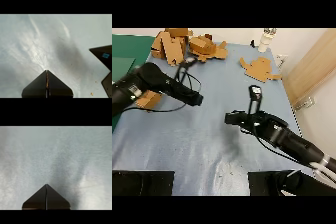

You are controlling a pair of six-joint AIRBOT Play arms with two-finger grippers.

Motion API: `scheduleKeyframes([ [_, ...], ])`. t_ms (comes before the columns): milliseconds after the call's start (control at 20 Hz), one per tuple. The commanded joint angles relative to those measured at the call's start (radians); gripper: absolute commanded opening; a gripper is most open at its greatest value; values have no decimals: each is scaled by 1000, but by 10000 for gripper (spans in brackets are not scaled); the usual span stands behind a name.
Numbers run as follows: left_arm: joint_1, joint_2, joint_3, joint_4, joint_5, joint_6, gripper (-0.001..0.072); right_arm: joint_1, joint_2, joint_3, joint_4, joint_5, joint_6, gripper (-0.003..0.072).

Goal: Fold the box.

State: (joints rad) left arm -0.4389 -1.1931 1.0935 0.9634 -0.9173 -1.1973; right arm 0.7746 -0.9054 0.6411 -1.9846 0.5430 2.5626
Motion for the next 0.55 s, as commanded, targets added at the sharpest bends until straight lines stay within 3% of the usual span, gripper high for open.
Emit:
scheduleKeyframes([
  [0, -70, -53, -32, 1, 27, -48, 12, -5, -139, 66, 31, -4, -28, 5],
  [500, -73, -53, -32, -2, 43, -53, 15, -6, -130, 66, 62, 25, -35, 6],
])
